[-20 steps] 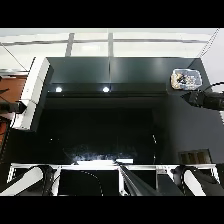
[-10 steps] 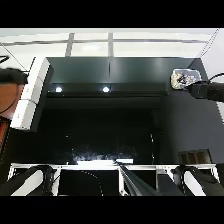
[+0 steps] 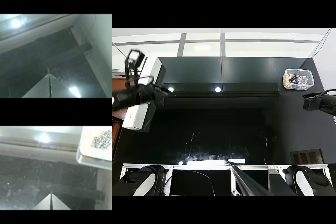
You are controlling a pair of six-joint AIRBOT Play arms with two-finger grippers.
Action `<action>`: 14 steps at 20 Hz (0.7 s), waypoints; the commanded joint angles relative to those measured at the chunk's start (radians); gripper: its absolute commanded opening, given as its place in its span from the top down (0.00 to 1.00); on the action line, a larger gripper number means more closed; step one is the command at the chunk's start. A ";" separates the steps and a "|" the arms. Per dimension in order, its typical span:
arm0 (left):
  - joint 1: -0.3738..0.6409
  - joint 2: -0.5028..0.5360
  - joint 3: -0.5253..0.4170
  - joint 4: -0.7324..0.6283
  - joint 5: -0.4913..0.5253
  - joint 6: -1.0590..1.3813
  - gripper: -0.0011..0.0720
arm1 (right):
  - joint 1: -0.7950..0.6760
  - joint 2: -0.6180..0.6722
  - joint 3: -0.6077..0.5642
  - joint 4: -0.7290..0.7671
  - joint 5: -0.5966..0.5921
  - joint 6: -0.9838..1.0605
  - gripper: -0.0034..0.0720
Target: Fold the box and place the chain.
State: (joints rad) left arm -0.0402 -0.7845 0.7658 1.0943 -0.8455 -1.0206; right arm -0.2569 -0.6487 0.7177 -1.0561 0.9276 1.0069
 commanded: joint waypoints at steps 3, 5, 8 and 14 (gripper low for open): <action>0.010 0.135 -0.100 -0.003 0.039 -0.012 0.94 | -0.001 0.016 -0.031 -0.018 0.018 -0.005 0.93; 0.009 0.135 -0.100 -0.003 0.035 -0.013 0.94 | -0.001 0.016 -0.031 -0.018 0.018 -0.005 0.93; 0.009 0.135 -0.100 -0.003 0.036 -0.013 0.94 | -0.001 0.016 -0.031 -0.018 0.018 -0.005 0.93; 0.009 0.135 -0.100 -0.003 0.037 -0.013 0.94 | -0.001 0.016 -0.031 -0.018 0.018 -0.005 0.93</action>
State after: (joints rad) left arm -0.0322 -0.6510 0.6670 1.0908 -0.8097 -1.0351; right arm -0.2569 -0.6334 0.6868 -1.0733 0.9447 1.0019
